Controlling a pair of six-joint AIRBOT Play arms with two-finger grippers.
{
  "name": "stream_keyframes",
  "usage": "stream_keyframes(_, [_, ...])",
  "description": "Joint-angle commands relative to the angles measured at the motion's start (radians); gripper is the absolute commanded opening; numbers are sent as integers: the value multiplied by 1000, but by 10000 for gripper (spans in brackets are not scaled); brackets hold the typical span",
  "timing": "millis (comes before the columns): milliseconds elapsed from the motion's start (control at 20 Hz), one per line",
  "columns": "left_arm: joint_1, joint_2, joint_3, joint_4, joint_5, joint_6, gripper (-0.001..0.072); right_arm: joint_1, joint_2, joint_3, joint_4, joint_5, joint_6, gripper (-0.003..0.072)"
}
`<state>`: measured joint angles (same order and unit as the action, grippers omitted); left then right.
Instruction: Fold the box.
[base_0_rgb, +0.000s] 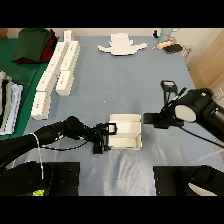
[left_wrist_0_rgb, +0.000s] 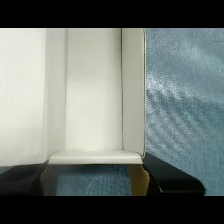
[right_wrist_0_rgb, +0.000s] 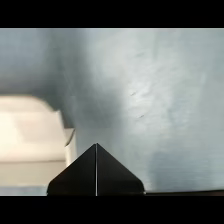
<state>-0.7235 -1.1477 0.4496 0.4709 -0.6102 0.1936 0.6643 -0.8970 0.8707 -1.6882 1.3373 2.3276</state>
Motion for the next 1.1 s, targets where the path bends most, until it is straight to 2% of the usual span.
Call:
stream_keyframes(0, [0,0,0,0,0,0,521,-274,-16,-7,92,-59,-266,2])
stream_keyframes(100, [0,0,0,0,0,0,521,-451,-131,-8,313,-129,-492,2])
stream_keyframes(250, [0,0,0,0,0,0,521,-618,-339,-5,752,-170,-837,2])
stream_keyframes(350, [0,0,0,0,0,0,521,-655,-462,8,990,-151,-1003,2])
stream_keyframes(500, [0,0,0,0,0,0,521,-650,-578,36,1176,-73,-1136,2])
stream_keyframes(750, [0,0,0,0,0,0,521,-573,-600,47,1178,41,-1229,3])
stream_keyframes(1050, [0,0,0,0,-1,0,521,-354,-513,46,1015,26,-1246,3])
